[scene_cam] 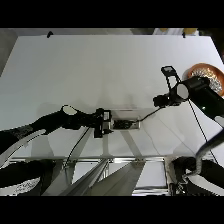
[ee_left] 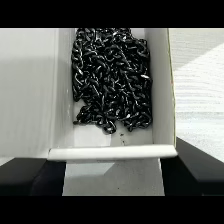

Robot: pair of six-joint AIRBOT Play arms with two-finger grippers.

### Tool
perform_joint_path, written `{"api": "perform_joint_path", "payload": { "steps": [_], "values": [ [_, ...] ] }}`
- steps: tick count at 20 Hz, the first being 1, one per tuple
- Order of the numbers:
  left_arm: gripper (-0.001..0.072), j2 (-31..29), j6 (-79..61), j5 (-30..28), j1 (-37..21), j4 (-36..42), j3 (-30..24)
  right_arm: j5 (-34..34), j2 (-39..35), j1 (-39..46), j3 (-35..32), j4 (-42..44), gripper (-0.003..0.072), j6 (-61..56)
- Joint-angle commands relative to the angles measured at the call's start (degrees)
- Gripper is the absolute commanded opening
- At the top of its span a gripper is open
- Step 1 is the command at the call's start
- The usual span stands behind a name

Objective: Fold the box and place the chain.

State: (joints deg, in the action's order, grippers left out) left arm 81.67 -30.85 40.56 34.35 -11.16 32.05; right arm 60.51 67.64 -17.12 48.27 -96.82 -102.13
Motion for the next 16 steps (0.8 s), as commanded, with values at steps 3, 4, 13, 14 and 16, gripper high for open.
{"api": "perform_joint_path", "payload": {
  "steps": [3,4,13,14,16],
  "values": [
    [0.0134,-0.02,0.0,-0.02,-0.04,0.0,0.02,-4.04,5.77,1.18,-1.97,-0.57,0.0378,0.59],
    [0.0134,-0.02,0.0,0.02,-0.02,0.0,0.02,-4.2,6.93,1.18,-1.97,-0.48,0.0378,0.42],
    [0.0134,-0.02,0.0,0.0,-0.04,0.02,0.02,-5.07,11.89,1.18,-1.97,0.02,0.0153,-1.27],
    [0.0134,-0.04,0.0,0.02,-0.04,0.0,0.02,-5.03,11.89,1.16,-1.97,0.0,0.0077,-0.76],
    [0.0134,-0.04,0.0,-0.04,-0.04,0.0,0.02,-4.13,10.99,1.01,-1.97,0.0,0.0012,0.59]
  ]
}}
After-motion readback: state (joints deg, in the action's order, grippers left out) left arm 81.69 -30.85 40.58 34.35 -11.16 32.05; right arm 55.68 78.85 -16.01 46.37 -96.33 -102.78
